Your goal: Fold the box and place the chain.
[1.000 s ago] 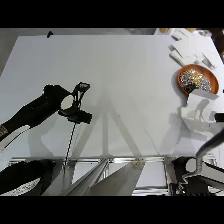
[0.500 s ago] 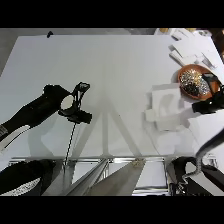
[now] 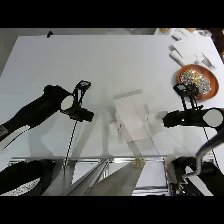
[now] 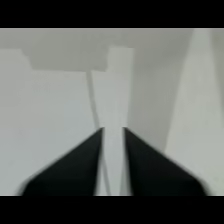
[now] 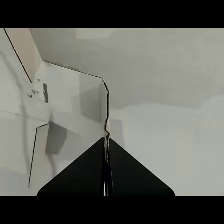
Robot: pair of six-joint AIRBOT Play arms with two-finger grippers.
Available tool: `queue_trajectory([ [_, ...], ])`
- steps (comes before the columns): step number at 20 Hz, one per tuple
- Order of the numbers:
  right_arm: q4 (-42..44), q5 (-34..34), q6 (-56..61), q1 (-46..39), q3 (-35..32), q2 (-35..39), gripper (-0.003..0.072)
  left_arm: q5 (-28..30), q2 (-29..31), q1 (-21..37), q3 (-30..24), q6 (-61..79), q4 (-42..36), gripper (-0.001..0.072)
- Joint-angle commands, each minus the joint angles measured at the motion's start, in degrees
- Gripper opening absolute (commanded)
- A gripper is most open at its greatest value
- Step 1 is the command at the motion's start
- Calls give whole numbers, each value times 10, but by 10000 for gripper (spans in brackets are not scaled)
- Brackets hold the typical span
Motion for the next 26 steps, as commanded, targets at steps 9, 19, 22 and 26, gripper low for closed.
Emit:
queue_trajectory([
  [9, 25, -17, 2, 26, -14, 15, 19, 29, -53, 137, 0, 670, -656, 608],
  [19, 34, -17, 2, 26, -14, 15, 19, 35, -224, 98, 0, 763, -732, 644],
  [22, 34, -17, 2, 26, -14, 15, 19, 41, -228, 82, 0, 789, -745, 572],
  [26, 34, -17, 2, 26, -14, 15, 19, 28, -227, 83, 3, 789, -724, 313],
])
